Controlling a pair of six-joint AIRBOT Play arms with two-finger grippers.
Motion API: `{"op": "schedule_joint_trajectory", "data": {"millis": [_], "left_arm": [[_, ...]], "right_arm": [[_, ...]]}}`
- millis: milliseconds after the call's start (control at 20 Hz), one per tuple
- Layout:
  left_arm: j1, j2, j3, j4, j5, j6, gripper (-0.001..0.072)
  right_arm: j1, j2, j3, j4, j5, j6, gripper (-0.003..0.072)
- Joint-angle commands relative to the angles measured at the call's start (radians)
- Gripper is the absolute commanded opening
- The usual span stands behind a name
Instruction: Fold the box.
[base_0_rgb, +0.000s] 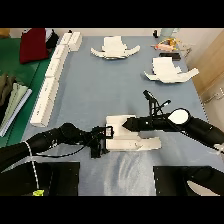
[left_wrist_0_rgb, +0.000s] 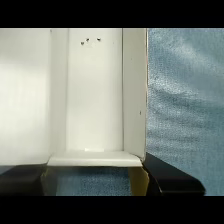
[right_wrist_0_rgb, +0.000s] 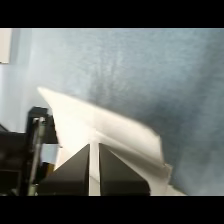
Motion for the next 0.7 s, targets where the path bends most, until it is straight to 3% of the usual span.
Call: {"op": "schedule_joint_trajectory", "data": {"millis": [0,250,650], "left_arm": [[0.0,0.0,0.0,0.0,0.0,0.001,0.0525],[0.0,0.0,0.0,0.0,0.0,0.001,0.0525],[0.0,0.0,0.0,0.0,0.0,0.001,0.0526]], "right_arm": [[-0.004,-0.11,0.028,-0.082,0.006,-0.06,0.0083],[-0.002,-0.206,0.028,-0.082,0.027,-0.167,0.0083],[-0.005,-0.141,0.034,-0.088,0.057,-0.211,0.0083]]}}
